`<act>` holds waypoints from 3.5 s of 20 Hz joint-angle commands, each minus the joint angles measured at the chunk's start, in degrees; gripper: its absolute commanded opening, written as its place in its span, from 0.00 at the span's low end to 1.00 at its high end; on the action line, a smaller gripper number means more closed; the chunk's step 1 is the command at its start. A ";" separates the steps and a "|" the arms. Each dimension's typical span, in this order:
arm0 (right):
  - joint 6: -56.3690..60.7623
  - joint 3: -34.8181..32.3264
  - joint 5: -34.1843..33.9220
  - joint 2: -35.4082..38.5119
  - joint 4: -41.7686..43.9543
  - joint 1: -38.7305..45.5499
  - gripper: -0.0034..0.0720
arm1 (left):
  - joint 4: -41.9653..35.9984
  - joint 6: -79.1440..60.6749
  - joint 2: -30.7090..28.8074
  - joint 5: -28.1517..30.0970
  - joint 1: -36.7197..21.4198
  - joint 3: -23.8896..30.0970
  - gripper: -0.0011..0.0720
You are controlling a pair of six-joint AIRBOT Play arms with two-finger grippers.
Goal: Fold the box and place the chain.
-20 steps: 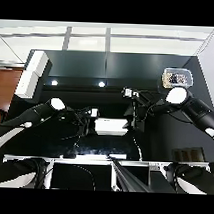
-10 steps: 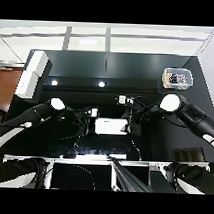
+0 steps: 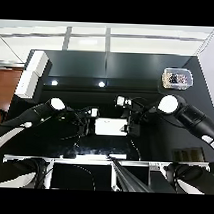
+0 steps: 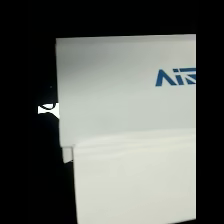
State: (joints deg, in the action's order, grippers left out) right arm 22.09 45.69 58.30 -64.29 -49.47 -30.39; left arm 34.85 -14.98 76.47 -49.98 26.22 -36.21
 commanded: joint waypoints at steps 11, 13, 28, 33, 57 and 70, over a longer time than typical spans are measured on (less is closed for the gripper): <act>-0.04 -0.04 -2.89 -0.39 -4.63 -3.34 0.90 | 0.00 -0.02 -0.02 0.00 0.00 0.02 0.48; -0.02 -0.04 -2.84 -0.42 -5.07 -3.34 0.90 | 0.02 -0.02 -0.02 0.00 0.00 0.02 0.48; 0.68 -0.02 -2.82 -0.44 -4.31 -3.37 0.23 | 0.02 -0.02 -0.02 0.00 0.00 0.02 0.48; 0.72 -0.02 -2.05 -0.44 -4.31 -3.37 0.49 | 0.00 -0.02 -0.02 0.00 0.00 0.02 0.48; 13.42 1.09 -1.44 0.22 -4.20 -5.05 0.49 | 0.00 -0.02 -0.02 0.00 0.00 0.02 0.48; 40.83 -8.22 -4.39 -0.94 26.05 1.36 0.06 | 0.00 -0.02 -0.02 0.00 0.00 0.02 0.49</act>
State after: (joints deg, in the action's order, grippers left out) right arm 62.17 39.42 58.06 -62.08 -34.72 -29.34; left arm 34.85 -15.05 76.47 -49.98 26.22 -36.21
